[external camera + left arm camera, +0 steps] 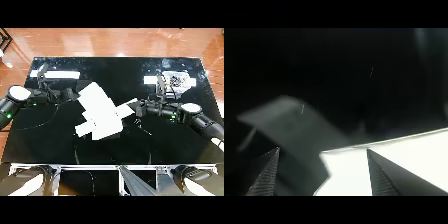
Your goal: Fold the box and place the chain.
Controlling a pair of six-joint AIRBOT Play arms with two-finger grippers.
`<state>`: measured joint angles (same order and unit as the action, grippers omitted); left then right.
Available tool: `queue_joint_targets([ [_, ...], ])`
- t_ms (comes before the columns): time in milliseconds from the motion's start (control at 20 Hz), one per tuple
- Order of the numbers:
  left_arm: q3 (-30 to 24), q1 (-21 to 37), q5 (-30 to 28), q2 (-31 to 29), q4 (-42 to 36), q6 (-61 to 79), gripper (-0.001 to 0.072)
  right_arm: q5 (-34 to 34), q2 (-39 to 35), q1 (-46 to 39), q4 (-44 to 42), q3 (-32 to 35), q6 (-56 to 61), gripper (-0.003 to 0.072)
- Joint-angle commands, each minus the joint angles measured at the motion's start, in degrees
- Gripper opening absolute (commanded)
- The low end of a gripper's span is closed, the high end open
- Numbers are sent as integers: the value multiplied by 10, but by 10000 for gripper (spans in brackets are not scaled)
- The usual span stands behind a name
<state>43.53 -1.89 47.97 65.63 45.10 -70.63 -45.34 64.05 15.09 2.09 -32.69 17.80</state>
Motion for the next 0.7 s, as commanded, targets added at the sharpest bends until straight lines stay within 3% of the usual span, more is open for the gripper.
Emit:
queue_joint_targets([
  [0,-31,49,120,30,-97,152,644,-1,0,0,-11,0,-32,21],
  [200,-44,43,136,85,-137,334,643,-1,0,0,-12,0,-28,21],
  [350,-43,25,141,135,-229,493,644,-1,0,0,-12,0,-15,21],
  [500,-33,8,149,177,-251,558,643,-9,0,0,-12,0,-1,21],
  [650,-9,7,228,214,-265,609,638,-14,0,0,-10,0,7,21],
])
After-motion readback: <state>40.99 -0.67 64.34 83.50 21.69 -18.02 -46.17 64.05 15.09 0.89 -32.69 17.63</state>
